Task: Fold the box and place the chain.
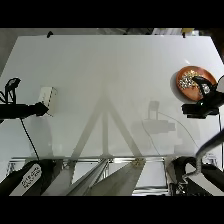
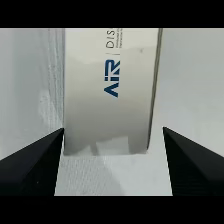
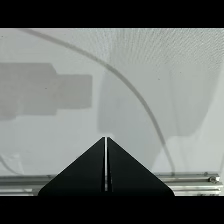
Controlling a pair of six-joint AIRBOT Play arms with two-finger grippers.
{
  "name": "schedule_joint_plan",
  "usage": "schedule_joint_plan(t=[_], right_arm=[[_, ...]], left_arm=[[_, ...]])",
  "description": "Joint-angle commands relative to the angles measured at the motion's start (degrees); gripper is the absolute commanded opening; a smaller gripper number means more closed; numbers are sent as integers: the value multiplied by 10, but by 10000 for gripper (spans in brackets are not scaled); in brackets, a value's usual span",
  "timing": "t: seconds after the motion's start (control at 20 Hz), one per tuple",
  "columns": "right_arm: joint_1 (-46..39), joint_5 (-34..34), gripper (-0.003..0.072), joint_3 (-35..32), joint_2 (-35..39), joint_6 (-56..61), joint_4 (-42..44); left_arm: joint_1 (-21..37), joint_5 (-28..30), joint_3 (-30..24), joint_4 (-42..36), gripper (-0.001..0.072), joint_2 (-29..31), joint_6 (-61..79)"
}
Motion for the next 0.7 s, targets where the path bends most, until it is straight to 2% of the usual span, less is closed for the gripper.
schedule_joint_plan(t=[0.0,0.3,0.5,0.65], right_arm=[[0,0,9,0,0,0,0],[0,0,9,0,0,0,0],[0,0,9,0,0,0,0],[0,0,9,0,0,0,0]], left_arm=[[-3,-5,0,1,691,66,0],[-53,-16,0,2,690,188,0],[-65,-40,0,2,689,201,-11],[-66,-30,0,2,689,201,-11]])
